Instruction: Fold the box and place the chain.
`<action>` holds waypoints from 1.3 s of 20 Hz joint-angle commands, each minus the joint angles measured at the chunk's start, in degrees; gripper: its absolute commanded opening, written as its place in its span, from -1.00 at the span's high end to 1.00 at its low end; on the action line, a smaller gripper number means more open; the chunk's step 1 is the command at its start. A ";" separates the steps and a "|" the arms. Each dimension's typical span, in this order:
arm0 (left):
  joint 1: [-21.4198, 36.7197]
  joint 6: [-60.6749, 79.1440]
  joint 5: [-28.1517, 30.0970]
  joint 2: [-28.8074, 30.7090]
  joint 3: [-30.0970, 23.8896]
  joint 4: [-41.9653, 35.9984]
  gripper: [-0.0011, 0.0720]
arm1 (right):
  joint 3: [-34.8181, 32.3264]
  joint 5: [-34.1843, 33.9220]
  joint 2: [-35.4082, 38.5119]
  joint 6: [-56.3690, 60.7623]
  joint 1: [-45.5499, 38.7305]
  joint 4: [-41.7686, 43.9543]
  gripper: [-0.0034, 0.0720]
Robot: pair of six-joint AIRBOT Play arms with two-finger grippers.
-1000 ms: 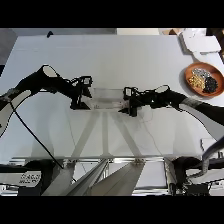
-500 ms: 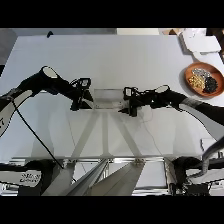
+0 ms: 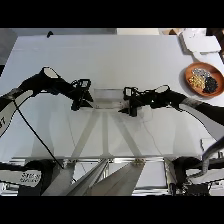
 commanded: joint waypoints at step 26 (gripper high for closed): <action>-0.17 -2.84 0.39 -0.15 -0.39 -5.51 0.61 | 0.02 0.02 0.04 0.02 0.04 0.02 -0.52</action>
